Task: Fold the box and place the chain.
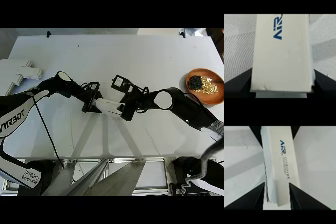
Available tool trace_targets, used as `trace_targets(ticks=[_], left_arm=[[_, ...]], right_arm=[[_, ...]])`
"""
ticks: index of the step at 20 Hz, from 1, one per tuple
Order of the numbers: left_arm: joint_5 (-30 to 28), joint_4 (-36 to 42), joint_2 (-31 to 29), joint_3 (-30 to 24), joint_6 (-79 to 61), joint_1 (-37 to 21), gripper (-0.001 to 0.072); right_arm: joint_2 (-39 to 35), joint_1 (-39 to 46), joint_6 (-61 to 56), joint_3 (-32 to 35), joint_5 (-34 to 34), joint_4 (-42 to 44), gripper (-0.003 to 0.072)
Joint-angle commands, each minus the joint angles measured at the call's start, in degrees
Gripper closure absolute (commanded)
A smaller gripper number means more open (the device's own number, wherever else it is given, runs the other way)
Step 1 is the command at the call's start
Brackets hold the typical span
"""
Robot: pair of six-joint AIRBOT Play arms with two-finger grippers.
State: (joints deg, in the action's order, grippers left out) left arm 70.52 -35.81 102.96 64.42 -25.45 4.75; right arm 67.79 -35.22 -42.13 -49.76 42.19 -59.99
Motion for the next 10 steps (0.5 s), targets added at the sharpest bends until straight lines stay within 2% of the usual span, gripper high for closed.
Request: trace_targets(ticks=[1, 7, 10], left_arm=[[0.02, -0.04, -0.04, 0.04, 0.02, -0.02, 0.0315], [0.02, -0.04, -0.04, 0.04, 0.02, -0.02, 0.0315], [0.02, -0.04, -0.04, 0.04, 0.00, -0.02, 0.0315]], right_arm=[[0.59, -0.07, 2.19, -0.04, 2.64, 0.57, 0.0344], [1.16, -0.07, 3.78, -0.04, 2.05, 0.00, 0.0345], [3.72, -0.04, 3.78, -0.04, 1.66, 0.02, 0.0352]])
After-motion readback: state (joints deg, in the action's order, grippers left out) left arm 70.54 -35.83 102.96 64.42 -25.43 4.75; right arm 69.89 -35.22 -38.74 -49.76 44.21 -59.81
